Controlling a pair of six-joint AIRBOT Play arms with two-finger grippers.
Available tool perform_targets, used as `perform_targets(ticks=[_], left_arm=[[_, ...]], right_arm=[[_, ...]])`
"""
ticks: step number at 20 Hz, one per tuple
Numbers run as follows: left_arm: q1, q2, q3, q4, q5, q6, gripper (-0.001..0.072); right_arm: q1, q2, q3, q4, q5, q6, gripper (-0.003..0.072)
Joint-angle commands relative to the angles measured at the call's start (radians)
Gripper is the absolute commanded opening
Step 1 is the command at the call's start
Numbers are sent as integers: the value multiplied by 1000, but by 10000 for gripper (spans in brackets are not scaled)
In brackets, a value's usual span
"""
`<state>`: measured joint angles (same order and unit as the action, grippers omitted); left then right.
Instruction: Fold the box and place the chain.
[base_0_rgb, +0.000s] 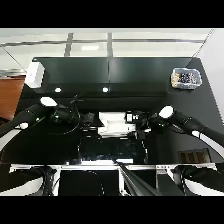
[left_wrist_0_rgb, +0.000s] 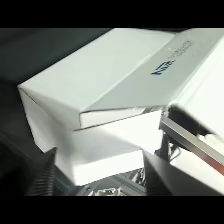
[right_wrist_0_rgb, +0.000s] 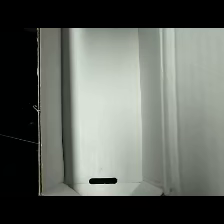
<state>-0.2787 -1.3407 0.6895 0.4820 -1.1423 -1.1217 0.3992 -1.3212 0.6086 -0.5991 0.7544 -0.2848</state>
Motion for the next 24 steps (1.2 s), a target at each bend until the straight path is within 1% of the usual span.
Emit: perform_targets(ticks=[1,2,6,9,13,17,20,22,24], left_arm=[[-92,2,66,113,65,-198,523],[-118,2,88,169,77,-270,496],[-202,2,163,411,99,-531,496],[-247,2,198,525,101,-644,496],[-307,1,207,676,128,-824,496],[-418,-2,207,905,166,-1057,496],[-473,-7,209,988,146,-1145,496],[-494,-11,221,1006,144,-1185,496],[-510,-31,254,1004,139,-1196,496]], right_arm=[[1,0,0,0,0,0,199],[1,0,0,0,0,0,199],[1,0,0,0,0,0,199],[0,0,0,0,0,0,199],[1,0,0,0,0,0,199],[1,0,0,0,0,0,199],[1,0,0,0,0,0,199],[1,0,0,0,0,0,199],[1,0,0,0,0,1,199]])
